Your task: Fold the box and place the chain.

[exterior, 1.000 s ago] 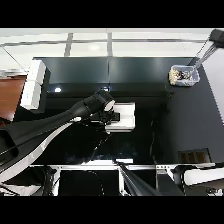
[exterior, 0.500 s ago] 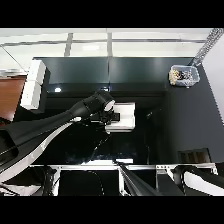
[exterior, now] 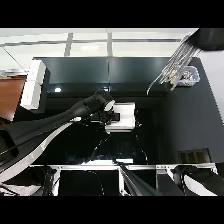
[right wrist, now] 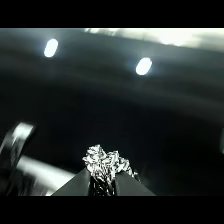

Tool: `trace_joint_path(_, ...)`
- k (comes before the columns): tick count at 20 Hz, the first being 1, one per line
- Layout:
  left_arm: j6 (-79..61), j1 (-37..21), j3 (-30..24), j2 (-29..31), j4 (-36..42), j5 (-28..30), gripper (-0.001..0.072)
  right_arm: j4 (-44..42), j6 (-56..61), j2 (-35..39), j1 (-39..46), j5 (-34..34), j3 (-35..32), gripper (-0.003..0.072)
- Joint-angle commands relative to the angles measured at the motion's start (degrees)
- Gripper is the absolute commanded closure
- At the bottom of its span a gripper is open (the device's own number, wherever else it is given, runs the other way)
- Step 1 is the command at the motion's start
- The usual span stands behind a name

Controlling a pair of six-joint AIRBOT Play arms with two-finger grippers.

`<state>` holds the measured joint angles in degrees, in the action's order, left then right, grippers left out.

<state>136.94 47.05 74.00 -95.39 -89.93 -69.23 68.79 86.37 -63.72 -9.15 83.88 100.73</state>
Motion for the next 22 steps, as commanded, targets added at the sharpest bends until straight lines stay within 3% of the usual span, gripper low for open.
trace_joint_path(1, -0.02, -0.04, 0.02, -0.02, -0.02, -0.04, 0.0679, -4.59, -1.33, 0.59, -4.87, 4.42, -5.27, 0.0668)
trace_joint_path(8, -0.04, -0.04, 0.02, -0.02, -0.02, -0.04, 0.0679, -21.62, -5.27, 0.46, -5.99, 1.16, -12.17, 0.0668)
trace_joint_path(22, -0.04, -0.04, 0.02, -0.02, 0.0, -0.26, 0.0679, -28.5, -6.88, 0.26, -5.97, -0.44, -12.55, 0.0668)
